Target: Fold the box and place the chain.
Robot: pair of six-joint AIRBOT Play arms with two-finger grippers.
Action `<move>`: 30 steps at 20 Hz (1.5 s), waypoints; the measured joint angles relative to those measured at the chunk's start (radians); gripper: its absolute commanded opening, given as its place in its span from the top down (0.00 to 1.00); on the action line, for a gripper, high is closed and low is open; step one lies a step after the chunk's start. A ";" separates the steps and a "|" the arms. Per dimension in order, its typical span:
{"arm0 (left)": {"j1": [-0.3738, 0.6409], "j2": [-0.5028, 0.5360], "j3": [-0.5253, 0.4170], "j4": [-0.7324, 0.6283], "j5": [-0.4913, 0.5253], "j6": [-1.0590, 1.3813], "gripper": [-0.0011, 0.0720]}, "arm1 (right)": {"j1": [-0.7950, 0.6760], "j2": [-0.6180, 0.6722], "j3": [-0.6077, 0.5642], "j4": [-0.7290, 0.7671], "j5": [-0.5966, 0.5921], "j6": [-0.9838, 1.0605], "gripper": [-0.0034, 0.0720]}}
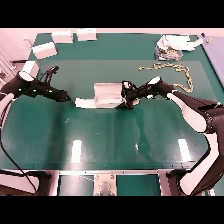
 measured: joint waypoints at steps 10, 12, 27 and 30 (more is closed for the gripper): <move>-0.067 -0.087 0.000 -0.068 0.006 -0.030 0.96 | 0.000 0.000 0.000 0.000 0.000 0.000 0.18; -0.110 -0.094 -0.001 -0.103 0.007 -0.012 0.96 | 0.000 0.000 0.000 0.000 0.000 0.000 0.18; -0.225 -0.089 0.069 -0.127 -0.022 0.037 0.96 | 0.000 0.000 0.000 0.000 0.000 0.000 0.18; -0.229 -0.086 0.072 -0.132 -0.038 0.040 0.67 | 0.000 0.000 0.000 0.000 0.000 0.000 0.18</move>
